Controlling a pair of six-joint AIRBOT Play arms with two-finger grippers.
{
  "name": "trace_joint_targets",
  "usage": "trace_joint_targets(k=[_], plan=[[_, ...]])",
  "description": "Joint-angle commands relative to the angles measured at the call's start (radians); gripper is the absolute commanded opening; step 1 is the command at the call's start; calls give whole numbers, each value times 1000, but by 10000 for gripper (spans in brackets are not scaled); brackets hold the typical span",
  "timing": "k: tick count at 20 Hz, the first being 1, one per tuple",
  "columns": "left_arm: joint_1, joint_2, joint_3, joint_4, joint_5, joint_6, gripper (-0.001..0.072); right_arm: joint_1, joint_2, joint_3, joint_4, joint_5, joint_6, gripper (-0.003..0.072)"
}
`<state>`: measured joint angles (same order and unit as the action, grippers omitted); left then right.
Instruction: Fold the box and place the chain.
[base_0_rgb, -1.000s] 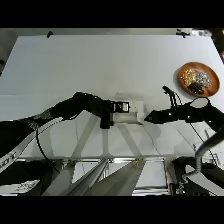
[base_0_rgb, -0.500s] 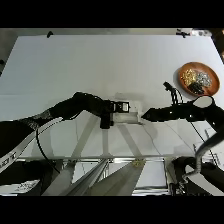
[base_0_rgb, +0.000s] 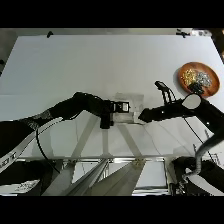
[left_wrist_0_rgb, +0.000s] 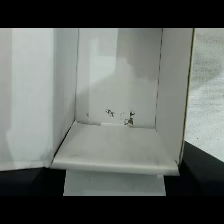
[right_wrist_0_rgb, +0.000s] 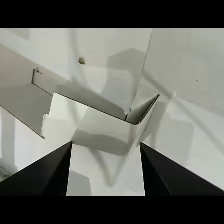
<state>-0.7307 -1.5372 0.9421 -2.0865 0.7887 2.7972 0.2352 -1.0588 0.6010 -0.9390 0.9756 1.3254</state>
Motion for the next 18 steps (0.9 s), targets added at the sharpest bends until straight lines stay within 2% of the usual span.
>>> trace_joint_targets(k=[1,10,13,18], plan=[[0,0,1,0,1,0,353,101,-5,51,-169,-34,216,482],[0,0,1,0,0,0,353,288,-161,189,-380,20,574,479],[0,0,1,0,0,0,353,319,-188,197,-395,26,654,476],[0,0,1,0,0,0,353,362,-253,197,-449,-2,765,427]])
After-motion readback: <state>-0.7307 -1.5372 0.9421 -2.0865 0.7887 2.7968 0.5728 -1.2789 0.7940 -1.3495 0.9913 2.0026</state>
